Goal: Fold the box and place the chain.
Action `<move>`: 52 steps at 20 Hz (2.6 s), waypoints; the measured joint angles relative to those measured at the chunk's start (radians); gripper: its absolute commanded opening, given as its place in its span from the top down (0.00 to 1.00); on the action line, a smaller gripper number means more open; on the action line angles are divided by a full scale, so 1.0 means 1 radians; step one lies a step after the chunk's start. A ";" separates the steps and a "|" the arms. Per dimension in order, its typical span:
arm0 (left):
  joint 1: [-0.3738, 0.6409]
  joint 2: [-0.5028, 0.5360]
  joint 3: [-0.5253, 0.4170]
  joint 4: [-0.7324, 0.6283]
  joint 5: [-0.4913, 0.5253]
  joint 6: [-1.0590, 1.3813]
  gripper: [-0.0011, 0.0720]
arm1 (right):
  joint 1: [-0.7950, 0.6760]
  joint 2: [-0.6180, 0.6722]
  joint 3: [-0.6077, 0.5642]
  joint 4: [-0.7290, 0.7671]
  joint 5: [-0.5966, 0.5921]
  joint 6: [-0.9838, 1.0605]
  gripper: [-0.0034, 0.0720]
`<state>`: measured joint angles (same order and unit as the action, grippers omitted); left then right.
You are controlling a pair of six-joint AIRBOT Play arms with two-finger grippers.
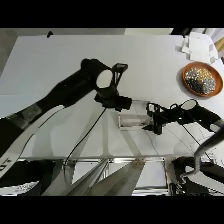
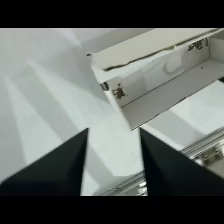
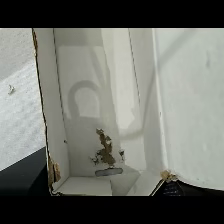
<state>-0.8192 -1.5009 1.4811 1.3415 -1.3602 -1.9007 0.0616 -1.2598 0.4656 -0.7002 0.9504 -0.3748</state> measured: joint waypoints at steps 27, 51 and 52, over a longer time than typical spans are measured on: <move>0.212 0.052 -0.773 -1.004 0.613 2.334 0.02 | 0.000 0.000 0.000 0.000 0.000 0.000 0.46; 0.140 -0.023 -0.776 -1.123 0.657 2.323 0.03 | 0.000 0.000 0.000 0.000 0.000 0.001 0.46; 0.139 -0.023 -0.776 -1.123 0.660 2.323 0.03 | 0.000 0.000 0.000 0.000 0.000 0.000 0.46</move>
<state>-0.6804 -1.5242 0.7048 0.2180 -0.6998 0.4221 0.0616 -1.2598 0.4660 -0.6998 0.9504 -0.3744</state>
